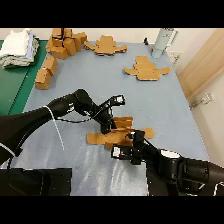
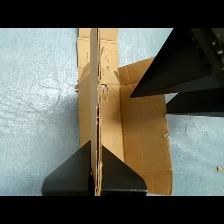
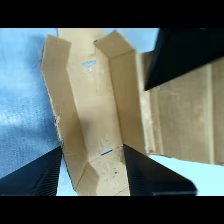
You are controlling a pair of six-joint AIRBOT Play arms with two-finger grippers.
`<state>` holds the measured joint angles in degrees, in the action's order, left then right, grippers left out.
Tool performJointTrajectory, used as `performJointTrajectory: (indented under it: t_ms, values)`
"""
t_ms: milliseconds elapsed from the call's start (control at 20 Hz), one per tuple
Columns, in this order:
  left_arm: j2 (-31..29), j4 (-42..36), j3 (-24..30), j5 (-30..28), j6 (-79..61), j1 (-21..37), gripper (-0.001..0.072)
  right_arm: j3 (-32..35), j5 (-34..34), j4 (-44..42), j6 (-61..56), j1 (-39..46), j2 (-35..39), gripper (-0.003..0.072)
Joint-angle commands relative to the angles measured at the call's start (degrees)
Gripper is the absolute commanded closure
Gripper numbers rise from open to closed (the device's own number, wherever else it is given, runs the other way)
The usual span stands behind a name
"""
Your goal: Fold the box.
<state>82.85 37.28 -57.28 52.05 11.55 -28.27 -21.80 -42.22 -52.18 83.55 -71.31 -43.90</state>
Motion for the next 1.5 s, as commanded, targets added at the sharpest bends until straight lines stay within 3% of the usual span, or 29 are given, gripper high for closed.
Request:
performJointTrajectory:
  t_ms: [0,200,250,300,600,750,900,1050,1250,1450]
  values:
    - [0.0,0.0,0.0,0.0,0.0,0.0,0.0697,-0.1,0.1,-0.4,-0.2,-0.1,0.7,0.0117]
    - [0.0,0.0,0.0,0.0,0.0,0.0,0.0697,-0.1,-0.2,-0.1,-5.0,0.3,0.8,0.0093]
    - [0.0,0.0,0.0,0.0,0.0,0.0,0.0697,-0.1,-0.8,-0.1,-5.6,1.0,1.0,0.0001]
    - [0.0,0.0,0.0,0.0,0.0,0.0,0.0697,-0.1,-1.8,-0.2,-5.6,1.8,1.2,-0.0031]
    - [0.0,0.0,0.0,0.0,0.0,0.0,0.0697,0.1,-1.9,-4.5,-1.3,7.2,5.8,-0.0031]
    - [0.0,0.0,0.0,0.0,0.0,0.0,0.0697,0.1,-0.1,-15.4,13.1,13.9,5.9,-0.0030]
    - [0.0,0.0,0.0,0.0,0.0,0.0,0.0697,0.0,4.3,-37.8,40.5,27.1,5.0,-0.0030]
    - [0.0,0.0,0.0,0.0,0.0,0.0,0.0697,-2.2,3.4,-59.2,68.8,39.5,0.5,-0.0030]
    - [0.0,0.0,0.0,0.0,0.0,0.0,0.0697,-7.9,-1.3,-60.7,72.9,42.8,-4.7,-0.0030]
    - [0.0,0.0,0.0,0.0,0.0,0.0,0.0697,-8.3,-1.9,-60.7,72.5,42.8,-4.5,-0.0030]
